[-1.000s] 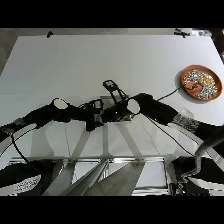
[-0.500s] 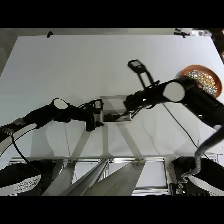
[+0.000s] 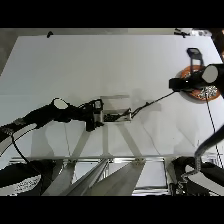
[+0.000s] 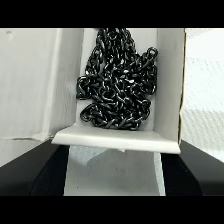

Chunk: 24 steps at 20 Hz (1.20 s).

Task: Fold the box and place the chain.

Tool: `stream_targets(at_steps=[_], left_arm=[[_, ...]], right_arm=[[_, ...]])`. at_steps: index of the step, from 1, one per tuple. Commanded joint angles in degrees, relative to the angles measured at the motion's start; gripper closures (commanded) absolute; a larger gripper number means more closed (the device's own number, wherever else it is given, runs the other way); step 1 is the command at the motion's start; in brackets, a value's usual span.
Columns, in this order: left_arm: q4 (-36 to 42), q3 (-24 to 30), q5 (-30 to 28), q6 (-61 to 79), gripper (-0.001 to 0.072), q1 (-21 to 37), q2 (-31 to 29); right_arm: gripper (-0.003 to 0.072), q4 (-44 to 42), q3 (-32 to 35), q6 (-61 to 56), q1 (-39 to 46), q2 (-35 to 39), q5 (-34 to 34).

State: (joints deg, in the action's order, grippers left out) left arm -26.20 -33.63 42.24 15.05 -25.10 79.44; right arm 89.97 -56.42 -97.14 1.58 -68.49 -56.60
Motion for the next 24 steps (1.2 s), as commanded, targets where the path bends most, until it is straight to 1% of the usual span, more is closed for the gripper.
stream_targets(at_steps=[1,3,5,10,12,14,15,16,21,23,24], left_arm=[[0.0,0.0,0.0,0.0,0.0458,0.0,0.0],[0.0,0.0,0.0,0.0,0.0458,0.0,0.0],[0.0,0.0,0.0,0.0,0.0458,0.0,0.0],[0.0,0.0,0.0,0.0,0.0458,0.0,0.0],[0.0,0.0,0.0,0.0,0.0458,0.0,0.0],[0.0,0.0,0.0,0.0,0.0458,0.0,0.0],[0.0,0.0,0.0,0.0,0.0458,0.0,0.0],[0.0,0.0,0.0,0.0,0.0458,0.0,0.0],[0.0,0.0,0.0,0.0,0.0458,0.0,0.0],[0.0,0.0,0.0,0.0,0.0458,0.0,0.0],[0.0,0.0,0.0,0.0,0.0458,0.0,0.0]], right_arm=[[0.0386,1.2,0.0,-3.5,9.2,-5.5,3.8],[0.0384,1.0,0.0,-6.9,10.6,-8.3,5.5],[0.0341,-0.3,0.0,-9.3,10.6,-10.9,7.5],[0.0344,-6.8,0.0,-13.1,10.6,-14.8,15.1],[0.0346,-6.9,0.0,-17.0,10.6,-15.5,16.8],[0.0349,-6.8,0.0,-18.6,10.6,-15.8,18.5],[0.0372,-6.8,0.0,-18.6,10.6,-15.8,19.3],[0.0416,-6.6,0.0,-18.7,10.6,-15.9,19.8],[0.0432,-6.0,0.0,-21.2,10.6,-17.3,20.5],[0.0451,-6.0,0.0,-21.2,10.6,-18.0,20.2],[0.0480,-5.6,0.0,-21.4,10.3,-18.4,20.2]])
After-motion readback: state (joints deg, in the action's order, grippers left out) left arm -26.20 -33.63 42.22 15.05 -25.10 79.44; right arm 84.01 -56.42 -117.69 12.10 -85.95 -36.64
